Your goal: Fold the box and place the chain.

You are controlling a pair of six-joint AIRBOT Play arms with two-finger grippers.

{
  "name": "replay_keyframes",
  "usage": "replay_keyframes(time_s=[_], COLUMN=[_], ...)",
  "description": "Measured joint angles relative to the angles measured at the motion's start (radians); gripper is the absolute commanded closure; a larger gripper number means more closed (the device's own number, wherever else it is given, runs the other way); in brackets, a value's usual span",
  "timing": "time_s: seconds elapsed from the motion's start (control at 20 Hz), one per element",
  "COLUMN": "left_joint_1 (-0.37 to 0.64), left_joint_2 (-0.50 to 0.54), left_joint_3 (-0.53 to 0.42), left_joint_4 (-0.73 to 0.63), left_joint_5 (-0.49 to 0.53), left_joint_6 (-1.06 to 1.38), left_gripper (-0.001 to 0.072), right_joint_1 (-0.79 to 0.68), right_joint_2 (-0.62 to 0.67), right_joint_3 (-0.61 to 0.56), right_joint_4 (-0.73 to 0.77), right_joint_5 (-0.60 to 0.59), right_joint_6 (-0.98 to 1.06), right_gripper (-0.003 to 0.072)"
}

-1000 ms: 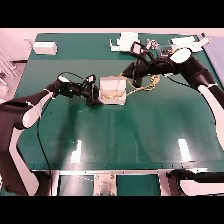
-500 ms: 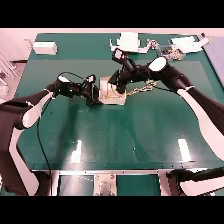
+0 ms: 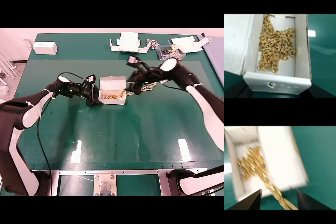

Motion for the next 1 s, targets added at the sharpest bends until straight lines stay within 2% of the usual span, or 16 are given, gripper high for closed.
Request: replay_keyframes(time_s=[0.2,0.35,0.65,0.85,1.0], left_joint_1=[0.000,0.000,0.000,0.000,0.000], left_joint_2=[0.000,0.000,0.000,0.000,0.000], left_joint_3=[0.000,0.000,0.000,0.000,0.000], left_joint_4=[0.000,0.000,0.000,0.000,0.000], left_joint_5=[0.000,0.000,0.000,0.000,0.000], left_joint_6=[0.000,0.000,0.000,0.000,0.000], left_gripper=[0.0371,0.0371,0.0371,0.0371,0.0372], right_joint_1=[-0.146,-0.191,-0.196,-0.181,-0.168], right_joint_2=[-0.046,-0.112,-0.246,-0.290,-0.314], right_joint_3=[0.006,0.037,0.160,0.200,0.218], right_joint_4=[-0.035,-0.043,-0.048,-0.048,-0.046], right_joint_5=[0.014,0.049,0.124,0.163,0.175], right_joint_6=[-0.162,-0.269,-0.352,-0.375,-0.388], right_gripper=[0.0163,0.0163,0.0165,0.0179,0.0240])
